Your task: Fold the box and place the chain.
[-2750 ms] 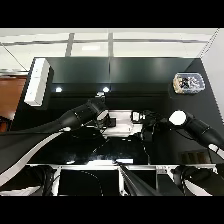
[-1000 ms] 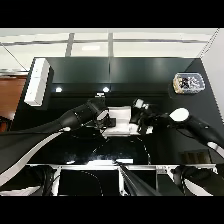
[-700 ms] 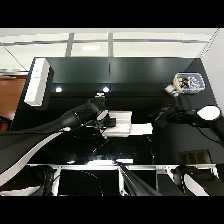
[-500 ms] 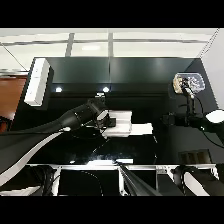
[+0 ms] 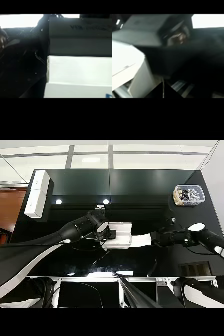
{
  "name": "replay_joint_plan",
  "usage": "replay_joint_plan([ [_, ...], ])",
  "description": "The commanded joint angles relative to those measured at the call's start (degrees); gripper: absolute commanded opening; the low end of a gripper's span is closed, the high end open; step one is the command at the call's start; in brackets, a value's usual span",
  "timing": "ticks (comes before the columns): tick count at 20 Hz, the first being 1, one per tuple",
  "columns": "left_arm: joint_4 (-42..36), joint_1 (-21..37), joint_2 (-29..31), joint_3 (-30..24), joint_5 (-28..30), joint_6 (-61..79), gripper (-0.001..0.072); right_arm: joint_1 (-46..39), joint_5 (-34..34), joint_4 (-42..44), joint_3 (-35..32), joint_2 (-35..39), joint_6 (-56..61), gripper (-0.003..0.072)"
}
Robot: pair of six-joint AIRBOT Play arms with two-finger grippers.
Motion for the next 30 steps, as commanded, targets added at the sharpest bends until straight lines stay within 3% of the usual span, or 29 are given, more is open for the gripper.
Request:
replay_joint_plan([
  [1,0.02,0.02,0.02,0.0,-0.04,0.0,0.0031,5.29,2.62,3.82,3.13,-2.82,-3.23,0.0018],
  [3,0.02,0.04,0.02,0.0,-0.02,0.0,0.0031,5.7,3.96,3.3,6.23,-2.8,-3.17,0.0032],
  [5,0.02,0.02,0.02,0.0,-0.04,0.0,0.003,5.7,5.53,1.64,8.57,-2.8,-2.86,0.0472],
  [6,0.02,0.02,0.02,0.0,-0.02,0.0,0.0031,5.75,6.88,1.44,9.33,-2.8,-2.86,0.0529],
  [9,0.02,0.04,0.02,0.0,-0.02,0.0,0.003,7.3,8.55,1.55,10.54,-2.8,-1.81,0.0529],
  [13,0.02,0.02,0.02,0.0,-0.02,0.0,0.0031,14.03,3.72,-0.11,13.64,-2.8,1.7,0.0526],
  [20,0.04,0.04,0.02,0.0,0.0,0.0,0.003,29.2,-6.6,-28.11,22.45,-2.89,29.03,0.0523],
  [21,0.04,0.04,0.02,0.0,0.0,0.0,0.003,31.15,-6.73,-32.74,23.71,-3.13,33.99,0.0484],
  [23,0.04,0.04,0.02,0.0,-0.07,0.0,0.003,35.1,-5.73,-41.24,26.38,-3.96,43.1,0.0483],
  [24,0.04,0.02,0.02,0.0,-0.22,0.0,0.003,36.98,-4.33,-44.46,27.89,-4.59,46.62,0.0416],
  [25,0.04,0.02,0.02,0.0,-0.17,0.0,0.003,38.64,-2.75,-46.51,29.31,-5.27,48.68,0.0366],
  [28,0.04,0.04,0.02,0.0,-0.15,0.0,0.0031,42.01,0.0,-51.25,31.93,-7.1,55.28,0.0363],
  [29,0.04,0.04,0.02,0.0,-0.15,0.0,0.003,42.53,0.02,-51.74,32.0,-7.43,56.68,0.0275],
  [30,0.04,0.04,0.02,0.0,-0.11,0.0,0.0031,42.62,0.07,-51.63,32.0,-7.98,58.12,0.0264],
])
